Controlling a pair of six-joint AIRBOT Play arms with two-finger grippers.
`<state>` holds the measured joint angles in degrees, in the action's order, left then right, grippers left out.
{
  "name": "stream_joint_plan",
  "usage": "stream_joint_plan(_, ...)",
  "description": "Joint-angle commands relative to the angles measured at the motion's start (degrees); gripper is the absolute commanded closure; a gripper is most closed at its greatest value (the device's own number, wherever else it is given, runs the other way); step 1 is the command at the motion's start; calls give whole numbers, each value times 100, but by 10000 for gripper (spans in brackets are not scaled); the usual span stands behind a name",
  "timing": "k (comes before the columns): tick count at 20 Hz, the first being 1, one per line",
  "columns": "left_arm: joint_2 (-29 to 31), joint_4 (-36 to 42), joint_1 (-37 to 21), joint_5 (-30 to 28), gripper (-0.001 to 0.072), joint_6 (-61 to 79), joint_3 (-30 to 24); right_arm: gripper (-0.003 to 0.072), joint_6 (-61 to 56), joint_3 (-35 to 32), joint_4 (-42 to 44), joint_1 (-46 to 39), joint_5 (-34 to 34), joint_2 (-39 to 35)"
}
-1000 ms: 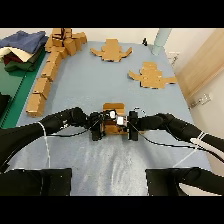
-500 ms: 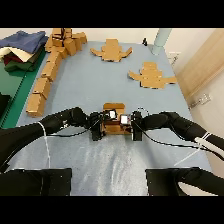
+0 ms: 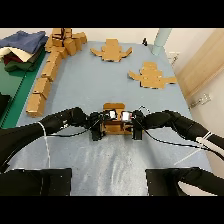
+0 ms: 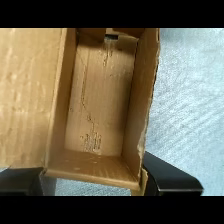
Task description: Fold the box.
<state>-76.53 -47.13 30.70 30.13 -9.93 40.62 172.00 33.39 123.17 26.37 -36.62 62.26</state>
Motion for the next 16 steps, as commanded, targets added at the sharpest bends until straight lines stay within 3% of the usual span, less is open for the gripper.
stream_joint_plan(1, -2, -2, 4, -2, 270, 2, 0, 541, 13, 11, 210, 83, -13, -7)
stream_joint_plan(5, -2, -2, 4, -2, 270, 2, 0, 539, 13, 11, 223, 363, 481, 26)
stream_joint_plan(6, -2, -2, 4, -2, 270, 2, 0, 508, 13, 11, 225, 402, 509, 85)
stream_joint_plan(8, -2, -2, 4, 0, 269, 2, 0, 274, 13, 11, 260, 409, 461, 212)
stream_joint_plan(10, -2, -2, 4, 0, 270, 2, 0, 260, 13, 11, 264, 409, 442, 229)
stream_joint_plan(12, -2, -2, 4, 0, 270, 2, 0, 62, 13, 9, 264, 409, 439, 229)
stream_joint_plan(16, -2, -2, 2, 0, 270, 2, 0, 62, 13, 9, 260, 409, 442, 229)
